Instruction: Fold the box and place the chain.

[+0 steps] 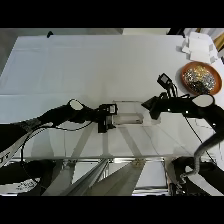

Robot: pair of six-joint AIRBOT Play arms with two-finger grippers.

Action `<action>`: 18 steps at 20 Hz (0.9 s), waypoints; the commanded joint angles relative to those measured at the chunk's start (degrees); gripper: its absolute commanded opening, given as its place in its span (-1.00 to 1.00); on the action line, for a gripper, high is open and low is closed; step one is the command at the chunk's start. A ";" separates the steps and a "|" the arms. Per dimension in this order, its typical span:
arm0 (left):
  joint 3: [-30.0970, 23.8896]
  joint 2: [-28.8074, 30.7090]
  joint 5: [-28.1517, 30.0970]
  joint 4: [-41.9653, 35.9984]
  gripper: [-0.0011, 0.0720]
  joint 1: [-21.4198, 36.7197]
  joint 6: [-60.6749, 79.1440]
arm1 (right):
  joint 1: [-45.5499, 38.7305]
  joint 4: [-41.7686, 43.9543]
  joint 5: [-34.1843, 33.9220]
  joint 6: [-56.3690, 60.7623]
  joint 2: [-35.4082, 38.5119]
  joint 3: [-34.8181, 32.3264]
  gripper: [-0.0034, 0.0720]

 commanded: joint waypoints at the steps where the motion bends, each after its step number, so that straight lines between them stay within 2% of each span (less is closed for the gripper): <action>1: 0.02 0.00 0.00 0.00 -0.06 0.00 0.00 | -2.73 -11.98 8.17 -12.55 2.38 0.00 -0.88; 3: 0.02 0.00 0.00 0.00 -0.06 0.00 -0.02 | -2.71 -22.97 11.41 -18.23 2.36 -0.11 -0.89; 4: 0.02 0.00 0.00 -0.02 -0.06 0.00 0.00 | -2.60 -25.31 11.26 -18.18 2.36 -0.74 -0.88; 6: 0.02 0.00 0.00 -0.02 -0.06 0.00 -0.02 | -1.60 -23.45 9.05 -19.82 2.34 -3.02 -0.86; 8: 0.02 0.00 0.00 0.00 -0.06 0.00 -0.02 | 0.39 -20.52 5.35 -24.15 2.29 -5.18 -0.50; 9: 0.02 0.00 0.00 -0.02 -0.06 0.00 -0.02 | 1.18 -20.26 3.17 -24.74 2.29 -5.60 -0.47; 12: 0.02 0.00 0.00 -0.02 -0.06 0.00 -0.02 | 1.62 -17.33 -1.27 -24.79 1.81 -5.75 -0.50; 15: 0.02 0.00 0.00 0.00 -0.06 0.00 -0.02 | 1.62 -12.44 -1.42 -30.69 0.00 -5.86 -0.52; 17: 0.02 0.00 0.00 -0.02 -0.06 0.00 -0.02 | 1.62 -9.86 -2.80 -32.30 -0.79 -5.86 -0.64; 18: 0.02 0.00 0.00 -0.02 -0.06 0.00 -0.02 | 1.64 -8.92 -3.13 -32.48 -0.81 -5.88 -0.64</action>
